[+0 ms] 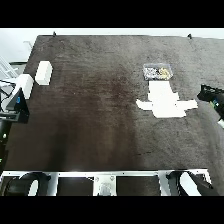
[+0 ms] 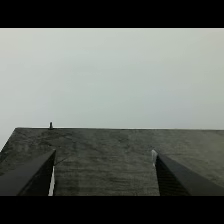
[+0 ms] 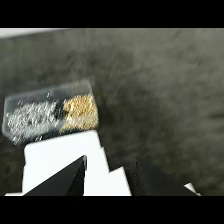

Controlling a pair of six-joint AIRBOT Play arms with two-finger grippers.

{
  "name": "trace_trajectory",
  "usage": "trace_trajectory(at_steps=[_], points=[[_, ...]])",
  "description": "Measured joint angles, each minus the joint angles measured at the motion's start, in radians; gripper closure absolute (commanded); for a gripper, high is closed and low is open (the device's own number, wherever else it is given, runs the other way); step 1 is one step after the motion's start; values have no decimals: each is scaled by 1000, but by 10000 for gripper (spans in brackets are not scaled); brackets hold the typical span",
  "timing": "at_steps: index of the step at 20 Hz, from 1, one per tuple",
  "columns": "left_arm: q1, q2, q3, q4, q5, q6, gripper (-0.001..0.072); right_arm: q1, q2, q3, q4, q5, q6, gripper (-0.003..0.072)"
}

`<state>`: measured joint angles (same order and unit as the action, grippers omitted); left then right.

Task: Fold the box and place the chain.

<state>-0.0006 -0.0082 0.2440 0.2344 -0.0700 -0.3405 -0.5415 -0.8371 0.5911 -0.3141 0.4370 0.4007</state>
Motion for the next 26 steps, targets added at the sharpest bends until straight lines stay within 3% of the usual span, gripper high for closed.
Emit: trace_trajectory(at_steps=[1, 2, 6, 11, 18, 26], points=[[0, 0, 0, 0, 0, 0, 10, -66, -79, 64, -56, 111, 62, 195], [0, 0, 0, 0, 0, 0, 10, -122, -146, 127, -113, 211, 119, 164], [0, 0, 0, 0, 0, 0, 10, -274, -357, 402, -340, 506, 323, 172], [0, 0, 0, 0, 0, 0, 10, -307, -638, 746, -528, 797, 438, 133], [0, 0, 0, 0, 0, 0, 10, -278, -994, 1054, -660, 989, 463, 133], [0, 0, 0, 0, 0, 0, 10, -270, -1154, 1133, -652, 1059, 406, 136]])
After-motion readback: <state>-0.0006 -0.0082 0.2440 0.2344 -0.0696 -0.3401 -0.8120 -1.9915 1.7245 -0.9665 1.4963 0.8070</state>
